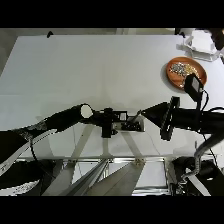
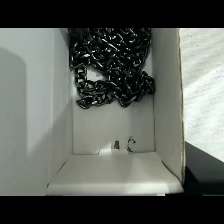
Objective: Fold the box and place the chain.
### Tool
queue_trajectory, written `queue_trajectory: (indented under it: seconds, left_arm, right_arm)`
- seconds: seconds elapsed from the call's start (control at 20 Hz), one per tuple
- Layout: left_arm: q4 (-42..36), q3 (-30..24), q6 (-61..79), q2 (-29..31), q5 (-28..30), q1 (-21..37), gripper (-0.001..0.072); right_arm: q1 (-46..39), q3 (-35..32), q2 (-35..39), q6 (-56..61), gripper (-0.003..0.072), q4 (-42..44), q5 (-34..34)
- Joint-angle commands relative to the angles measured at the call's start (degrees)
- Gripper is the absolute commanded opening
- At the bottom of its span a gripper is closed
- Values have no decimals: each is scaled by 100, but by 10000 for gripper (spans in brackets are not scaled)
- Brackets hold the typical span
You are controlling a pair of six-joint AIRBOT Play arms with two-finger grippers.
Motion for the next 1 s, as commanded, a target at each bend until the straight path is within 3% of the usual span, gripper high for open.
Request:
queue_trajectory:
  seconds: [0.0, 0.15, 0.25, 0.55, 0.7, 0.85, 0.9, 0.95]
  left_arm:
    - [2, -2, 2, 2, 2, -2, 321]
    - [2, -2, 2, 2, 2, -2, 321]
    - [2, -2, 2, 2, 2, -2, 321]
    - [2, -2, 2, 2, 2, -2, 321]
    - [2, -2, 0, 2, 0, -2, 321]
    - [2, -2, 2, 2, 0, -2, 321]
    - [2, -2, 0, 2, 2, -2, 321]
    - [2, -2, 2, 2, 2, -2, 321]
  right_arm:
    - [-2, 0, -522, -216, 11, -131, 315]
    - [-2, 2, -984, -348, 23, -140, 625]
    - [-2, 0, -1134, -348, 118, -140, 654]
    - [-2, 2, -1141, -345, 118, -238, 415]
    - [-2, 125, -1113, -170, 117, -146, -24]
    - [-2, 426, -1182, 448, 125, -916, -188]
    - [-2, 494, -1250, 450, 147, -1040, -214]
    - [-2, 516, -1338, 444, 237, -1062, -278]
